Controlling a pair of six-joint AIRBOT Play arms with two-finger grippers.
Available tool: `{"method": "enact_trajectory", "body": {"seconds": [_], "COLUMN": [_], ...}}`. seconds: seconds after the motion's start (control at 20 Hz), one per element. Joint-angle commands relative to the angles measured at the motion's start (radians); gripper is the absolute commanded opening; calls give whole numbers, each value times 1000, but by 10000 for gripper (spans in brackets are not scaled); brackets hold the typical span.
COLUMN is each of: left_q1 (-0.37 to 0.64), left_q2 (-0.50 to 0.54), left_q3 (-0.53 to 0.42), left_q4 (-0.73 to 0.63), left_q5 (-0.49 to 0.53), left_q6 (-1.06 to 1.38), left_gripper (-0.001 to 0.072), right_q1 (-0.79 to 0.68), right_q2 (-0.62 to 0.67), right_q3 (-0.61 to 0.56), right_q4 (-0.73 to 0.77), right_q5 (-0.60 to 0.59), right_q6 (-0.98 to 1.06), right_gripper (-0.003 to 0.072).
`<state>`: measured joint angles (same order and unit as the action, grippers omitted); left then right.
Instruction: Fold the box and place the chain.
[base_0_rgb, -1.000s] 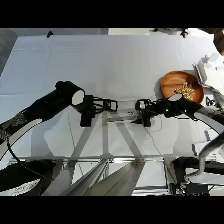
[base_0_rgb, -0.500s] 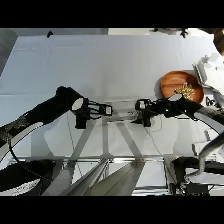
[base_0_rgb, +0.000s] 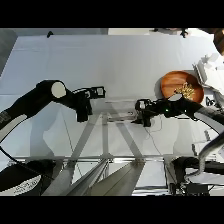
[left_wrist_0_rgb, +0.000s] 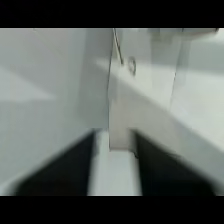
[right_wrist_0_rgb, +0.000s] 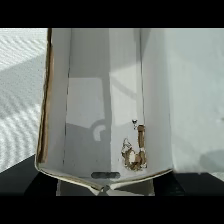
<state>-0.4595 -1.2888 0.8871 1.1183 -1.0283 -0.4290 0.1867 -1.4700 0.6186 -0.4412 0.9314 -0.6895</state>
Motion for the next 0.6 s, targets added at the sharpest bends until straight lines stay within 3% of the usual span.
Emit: {"method": "enact_trajectory", "body": {"seconds": [0.0,0.15,0.25,0.3,0.55], "left_q1": [15,9,8,8,9], "left_q2": [-17,-74,-103,-111,-119], "left_q3": [-1,-5,-25,-37,-85], "left_q4": [-116,-118,-146,-164,-344], "left_q5": [38,29,43,65,91], "left_q6": [106,143,180,190,402], "left_gripper": [398,442,663,694,693], "right_q1": [0,0,0,0,0], "right_q2": [0,0,0,0,0], "right_q3": [1,1,1,1,1], "right_q4": [0,0,0,0,0], "right_q5": [0,0,0,0,0], "right_q6": [0,0,0,0,0], "right_gripper": [524,524,524,524,524]}}
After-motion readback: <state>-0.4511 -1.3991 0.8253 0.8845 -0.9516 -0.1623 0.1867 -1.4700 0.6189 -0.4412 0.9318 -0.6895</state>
